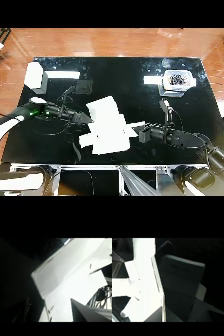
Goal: Fold the box and place the chain.
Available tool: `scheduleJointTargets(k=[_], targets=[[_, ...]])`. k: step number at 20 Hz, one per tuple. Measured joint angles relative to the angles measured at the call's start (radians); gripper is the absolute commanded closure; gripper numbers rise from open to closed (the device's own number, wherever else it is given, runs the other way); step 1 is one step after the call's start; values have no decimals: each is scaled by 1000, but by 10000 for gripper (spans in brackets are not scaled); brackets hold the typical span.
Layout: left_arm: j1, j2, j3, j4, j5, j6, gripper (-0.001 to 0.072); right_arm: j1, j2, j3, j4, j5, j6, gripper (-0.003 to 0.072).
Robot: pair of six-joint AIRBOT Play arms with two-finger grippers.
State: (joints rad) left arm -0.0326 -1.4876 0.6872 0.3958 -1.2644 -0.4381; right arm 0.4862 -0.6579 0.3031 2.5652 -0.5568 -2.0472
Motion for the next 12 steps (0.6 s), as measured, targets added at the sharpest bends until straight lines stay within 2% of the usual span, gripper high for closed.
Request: scheduleJointTargets(k=[2, 5, 8, 12], targets=[[-30, -42, 41, -3, -26, 26, 89, 0, 0, 0, 0, -3, 3, 667], [-63, -111, 106, 36, -118, 48, 89, 0, 0, 0, 0, -5, 7, 667], [-76, -160, 138, 71, -187, 61, 92, 0, 0, 0, 0, -5, 10, 666], [-85, -183, 153, 86, -210, 73, 160, 0, 0, 0, 0, -3, 13, 667]])
